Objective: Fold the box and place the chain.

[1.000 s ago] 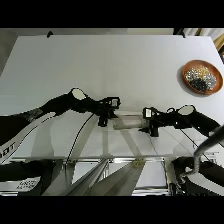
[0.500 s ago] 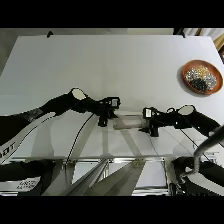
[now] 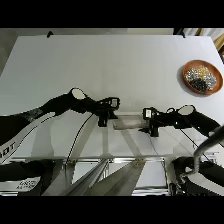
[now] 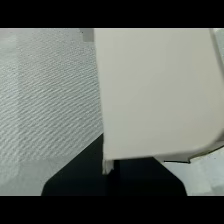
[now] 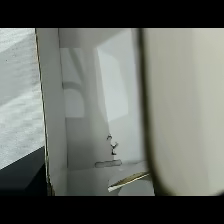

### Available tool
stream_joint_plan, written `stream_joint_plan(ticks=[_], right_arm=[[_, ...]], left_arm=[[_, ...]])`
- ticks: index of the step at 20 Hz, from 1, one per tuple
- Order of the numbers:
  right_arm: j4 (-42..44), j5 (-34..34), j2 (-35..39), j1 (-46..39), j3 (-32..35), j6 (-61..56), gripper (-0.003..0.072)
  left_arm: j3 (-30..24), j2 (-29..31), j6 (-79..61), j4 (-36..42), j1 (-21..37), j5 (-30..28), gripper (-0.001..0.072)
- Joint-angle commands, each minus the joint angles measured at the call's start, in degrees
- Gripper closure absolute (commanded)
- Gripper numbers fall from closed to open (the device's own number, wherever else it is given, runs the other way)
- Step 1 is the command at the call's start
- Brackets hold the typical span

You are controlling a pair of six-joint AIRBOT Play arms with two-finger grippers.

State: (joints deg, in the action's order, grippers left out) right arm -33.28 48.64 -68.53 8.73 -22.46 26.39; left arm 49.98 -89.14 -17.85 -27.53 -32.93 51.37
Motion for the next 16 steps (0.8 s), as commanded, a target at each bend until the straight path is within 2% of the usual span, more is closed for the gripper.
stream_joint_plan(ticks=[1,2,7,8,9,10,13,16], right_arm=[[0.1,0.0,0.0,0.0,0.0,-0.2,0.0245],[0.1,0.0,0.0,0.0,0.0,-0.2,0.0245],[0.1,0.0,0.0,0.0,0.0,-0.2,0.0245],[0.1,0.0,0.0,0.0,0.0,-0.2,0.0245],[0.1,0.0,0.0,0.0,0.0,-0.2,0.0245],[0.1,0.0,0.0,0.0,0.0,-0.2,0.0245],[0.1,0.0,0.0,0.0,0.0,-0.2,0.0245],[0.1,0.0,0.0,0.0,0.0,-0.2,0.0245]], left_arm=[[0.0,0.4,0.1,0.0,0.1,0.7,0.0537],[0.0,0.8,0.1,0.0,0.2,0.3,0.0426],[0.0,3.1,0.0,-0.5,0.2,-0.7,0.0402],[0.0,3.6,0.0,-0.5,0.2,-0.9,0.0271],[0.0,4.0,0.0,-0.5,0.2,-1.4,0.0089],[0.0,4.2,0.1,-0.5,0.2,-2.1,0.0000],[0.0,4.8,0.4,-0.7,1.0,-3.1,0.0004],[0.0,5.9,7.8,-1.6,4.1,-3.1,0.0004]])
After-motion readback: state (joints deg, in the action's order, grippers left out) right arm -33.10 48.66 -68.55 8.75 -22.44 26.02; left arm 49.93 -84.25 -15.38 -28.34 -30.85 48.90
